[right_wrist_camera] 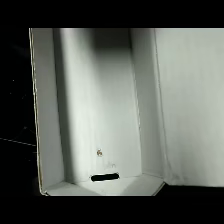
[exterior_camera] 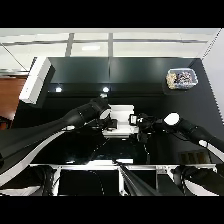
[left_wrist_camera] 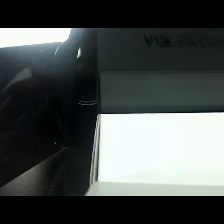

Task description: Fold the box and place the chain.

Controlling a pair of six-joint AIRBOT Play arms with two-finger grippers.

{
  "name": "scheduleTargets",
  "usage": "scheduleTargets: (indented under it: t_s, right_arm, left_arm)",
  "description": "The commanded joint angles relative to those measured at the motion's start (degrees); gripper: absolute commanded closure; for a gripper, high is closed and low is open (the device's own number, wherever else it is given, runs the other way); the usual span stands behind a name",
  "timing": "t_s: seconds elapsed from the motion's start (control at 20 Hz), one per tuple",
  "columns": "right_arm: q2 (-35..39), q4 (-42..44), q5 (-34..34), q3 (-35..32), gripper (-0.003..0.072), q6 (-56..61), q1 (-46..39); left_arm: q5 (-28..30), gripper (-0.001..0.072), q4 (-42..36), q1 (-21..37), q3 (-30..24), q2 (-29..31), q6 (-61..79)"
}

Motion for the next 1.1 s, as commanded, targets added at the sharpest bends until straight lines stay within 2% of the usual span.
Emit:
scheduleTargets:
  t_s: [0.0,0.3,0.4,0.9,1.05]
  right_arm:
    - [-0.02,0.0,0.02,0.0,0.0264,0.0,0.04]
    - [-0.02,0.0,0.02,0.0,0.0263,0.0,0.04]
    - [-0.02,0.0,0.02,0.0,0.0263,0.0,0.04]
    - [-0.02,0.0,0.0,0.0,0.0263,0.0,0.04]
    - [-0.02,0.0,0.02,0.0,0.0263,0.0,0.04]
  left_arm:
    - [0.13,0.0267,1.29,-0.79,0.13,-0.33,-1.99]
    - [-0.94,0.0268,2.19,-0.81,0.2,-0.31,-1.88]
    - [-0.94,0.0371,2.25,-0.79,0.2,-0.26,-1.86]
    - [-0.81,0.0372,1.99,0.52,0.22,0.9,-1.6]
    - [1.01,0.0372,-0.28,0.57,0.22,0.87,-0.72]
